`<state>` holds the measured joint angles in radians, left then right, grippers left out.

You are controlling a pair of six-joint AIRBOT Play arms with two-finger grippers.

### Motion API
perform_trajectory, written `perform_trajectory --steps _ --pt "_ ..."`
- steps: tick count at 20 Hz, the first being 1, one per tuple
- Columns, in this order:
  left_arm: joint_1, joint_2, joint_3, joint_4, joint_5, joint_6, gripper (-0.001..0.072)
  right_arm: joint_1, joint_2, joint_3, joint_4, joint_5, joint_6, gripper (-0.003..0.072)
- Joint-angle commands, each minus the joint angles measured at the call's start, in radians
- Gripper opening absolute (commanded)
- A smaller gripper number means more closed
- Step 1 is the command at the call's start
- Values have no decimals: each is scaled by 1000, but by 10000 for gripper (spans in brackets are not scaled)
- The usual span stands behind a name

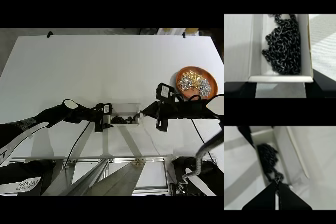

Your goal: Fold the box and place the chain.

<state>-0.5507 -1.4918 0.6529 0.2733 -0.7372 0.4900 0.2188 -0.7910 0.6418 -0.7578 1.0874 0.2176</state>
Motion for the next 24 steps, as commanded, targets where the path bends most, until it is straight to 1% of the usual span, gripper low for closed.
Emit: perform_trajectory --steps 1,3,4,7,12,13,14,15,16,17,21,23,24 --pt "0 0 0 0 0 0 389 127 10 1 40 -95 3 16" --pt "0 0 0 0 0 0 389 167 -5 1 40 -158 3 16" --pt "0 0 0 0 0 0 389 179 -19 1 40 -171 3 16" --pt "0 0 0 0 0 0 389 191 -90 1 40 -160 3 16" --pt "0 0 0 0 0 0 389 254 -246 1 39 -162 3 19" --pt "0 0 0 0 0 0 389 260 -268 1 38 -162 3 33" --pt "0 0 0 0 0 0 389 260 -277 1 36 -165 3 122" --pt "0 0 0 0 0 0 389 250 -268 2 39 -171 2 212" --pt "0 0 0 0 0 0 389 235 -249 2 40 -179 3 259" --pt "0 0 0 0 0 0 389 213 -223 2 38 -181 2 277" --pt "0 0 0 0 0 0 389 48 -110 2 -21 -157 3 275" --pt "0 0 0 0 0 0 389 -52 -101 1 -82 -139 3 268" --pt "0 0 0 0 0 0 389 -95 -104 1 -122 -129 3 251"
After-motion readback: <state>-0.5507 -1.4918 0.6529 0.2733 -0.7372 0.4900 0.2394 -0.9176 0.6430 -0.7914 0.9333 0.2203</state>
